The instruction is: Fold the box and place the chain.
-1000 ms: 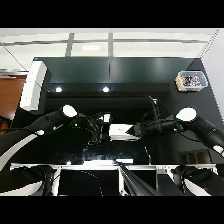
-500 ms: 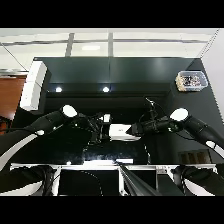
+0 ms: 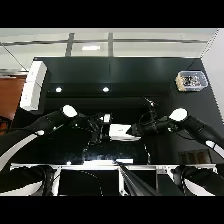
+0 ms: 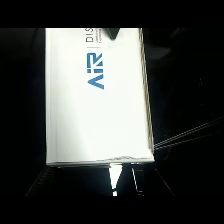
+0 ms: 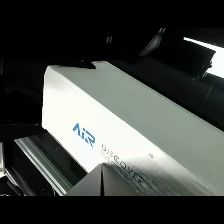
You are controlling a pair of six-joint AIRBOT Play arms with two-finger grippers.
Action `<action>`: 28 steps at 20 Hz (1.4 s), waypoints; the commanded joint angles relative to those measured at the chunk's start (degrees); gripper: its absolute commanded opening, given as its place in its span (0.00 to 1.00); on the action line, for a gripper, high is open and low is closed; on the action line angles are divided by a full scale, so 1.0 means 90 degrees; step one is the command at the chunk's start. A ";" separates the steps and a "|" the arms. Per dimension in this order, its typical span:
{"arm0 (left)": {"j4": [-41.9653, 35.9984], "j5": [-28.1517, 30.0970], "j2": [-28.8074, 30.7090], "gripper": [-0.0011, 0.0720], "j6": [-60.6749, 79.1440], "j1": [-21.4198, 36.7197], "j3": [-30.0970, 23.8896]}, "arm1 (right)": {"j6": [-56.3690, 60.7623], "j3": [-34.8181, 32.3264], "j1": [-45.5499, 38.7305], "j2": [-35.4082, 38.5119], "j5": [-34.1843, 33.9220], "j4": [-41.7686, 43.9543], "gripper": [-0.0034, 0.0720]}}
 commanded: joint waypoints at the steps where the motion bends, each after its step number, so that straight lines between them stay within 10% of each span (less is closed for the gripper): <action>1: 0.0000 0.0000 -0.0002 0.39 0.0002 -0.0002 0.0002 | -0.0117 0.0160 -0.0041 0.0155 0.0211 -0.0032 0.05; 8: 0.0000 0.0000 -0.0002 0.39 0.0002 -0.0002 0.0002 | -0.0109 0.1321 -0.1331 0.1209 0.0073 -0.1484 0.05; 17: 0.0000 0.0000 -0.0002 0.39 0.0000 -0.0002 0.0002 | 0.2841 0.1467 -0.1841 0.1362 -0.0702 -0.6460 0.05; 28: -0.0044 0.0024 -0.0002 0.39 0.0000 -0.0002 0.0002 | 0.3616 0.1464 -0.1836 0.1360 -0.0393 -0.6533 0.05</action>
